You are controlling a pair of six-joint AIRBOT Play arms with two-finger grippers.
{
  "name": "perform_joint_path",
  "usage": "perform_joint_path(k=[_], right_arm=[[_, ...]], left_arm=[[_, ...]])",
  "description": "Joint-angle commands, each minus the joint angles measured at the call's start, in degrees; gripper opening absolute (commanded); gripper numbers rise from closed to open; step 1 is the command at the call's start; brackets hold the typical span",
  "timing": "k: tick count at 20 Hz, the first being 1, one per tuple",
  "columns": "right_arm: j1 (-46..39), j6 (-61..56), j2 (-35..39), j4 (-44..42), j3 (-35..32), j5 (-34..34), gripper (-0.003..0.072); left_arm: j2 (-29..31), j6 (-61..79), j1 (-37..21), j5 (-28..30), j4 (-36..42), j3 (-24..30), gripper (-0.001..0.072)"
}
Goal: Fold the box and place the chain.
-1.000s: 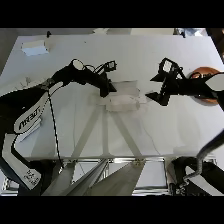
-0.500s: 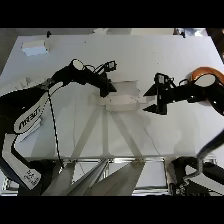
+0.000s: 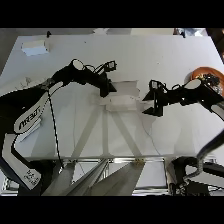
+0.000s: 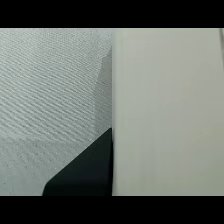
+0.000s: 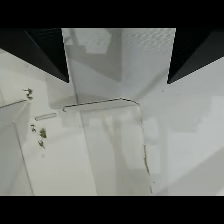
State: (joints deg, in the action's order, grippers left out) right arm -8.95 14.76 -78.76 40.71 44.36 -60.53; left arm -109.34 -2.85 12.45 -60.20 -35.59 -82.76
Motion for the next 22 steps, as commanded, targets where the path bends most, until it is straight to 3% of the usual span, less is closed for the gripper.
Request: perform_joint_path(k=[1,11,15,22], right_arm=[[0.3,1.0,-0.5,-0.2,-0.4,5.1,0.0691],[5.6,3.3,-0.5,-8.0,-3.4,13.2,0.0691],[5.7,-0.9,-0.5,-9.1,-3.4,16.8,0.0691],[5.6,-4.9,-0.5,-9.5,-3.3,17.3,0.0691]], left_arm=[[0.0,0.0,0.0,0.0,0.0,0.0,0.0012],[0.0,0.0,0.0,0.0,0.0,0.0,0.0012],[0.0,0.0,0.0,0.0,0.0,0.0,0.0012],[0.0,0.0,0.0,0.0,0.0,0.0,0.0012]])
